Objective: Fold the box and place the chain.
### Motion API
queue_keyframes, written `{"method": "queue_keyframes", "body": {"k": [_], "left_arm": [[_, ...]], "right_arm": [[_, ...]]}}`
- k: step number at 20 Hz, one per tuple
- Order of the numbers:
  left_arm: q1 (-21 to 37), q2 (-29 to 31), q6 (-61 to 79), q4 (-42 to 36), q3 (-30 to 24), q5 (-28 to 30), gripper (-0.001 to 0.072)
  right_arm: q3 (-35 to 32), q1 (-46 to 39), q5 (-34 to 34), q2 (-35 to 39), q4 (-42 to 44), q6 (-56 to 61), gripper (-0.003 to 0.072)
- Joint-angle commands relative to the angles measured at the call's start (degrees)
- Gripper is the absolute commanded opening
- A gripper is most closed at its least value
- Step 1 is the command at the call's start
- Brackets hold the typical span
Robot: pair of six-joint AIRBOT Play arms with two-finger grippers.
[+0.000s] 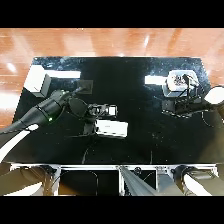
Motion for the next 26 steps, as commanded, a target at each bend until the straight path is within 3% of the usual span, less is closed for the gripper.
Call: {"method": "queue_keyframes", "body": {"k": [1, 14, 15, 17, 18, 19, 22, 26], "left_arm": [[-0.2, 0.0, 0.0, 0.0, -0.3, -0.8, 0.0621], [-0.2, -0.4, 0.0, -0.9, -1.2, -1.8, 0.0595], [-0.2, -0.4, 0.0, -0.9, -1.2, -1.8, 0.0559], [-0.2, -0.4, 0.0, -1.0, -1.1, -1.4, 0.0201], [-0.2, -0.3, 0.0, -1.0, -1.1, -1.3, 0.0084], [-0.2, -0.3, 0.0, -0.9, -1.1, -1.0, 0.0023], [-0.2, -0.2, -0.4, -0.8, -1.0, 0.2, 0.0022], [0.2, 0.1, -12.7, 4.1, -1.0, 4.3, 0.0021]], "right_arm": [[0.0, 0.0, 0.0, 0.0, 0.0, 0.0, 0.0032], [0.0, 0.0, -0.7, 0.0, 0.0, -0.2, 0.0032], [0.0, 0.0, -0.8, 0.0, 0.0, -0.2, 0.0032], [0.0, 0.0, -1.0, 0.0, 0.0, -0.2, 0.0032], [0.0, 0.0, -1.1, 0.0, 0.0, -0.2, 0.0032], [0.0, 0.0, -1.0, 0.0, 0.0, -0.2, 0.0032], [0.0, 0.0, -1.0, 0.0, 0.0, -0.2, 0.0032], [0.0, 0.0, -1.0, 0.0, 0.0, -1.0, 0.0032]]}}
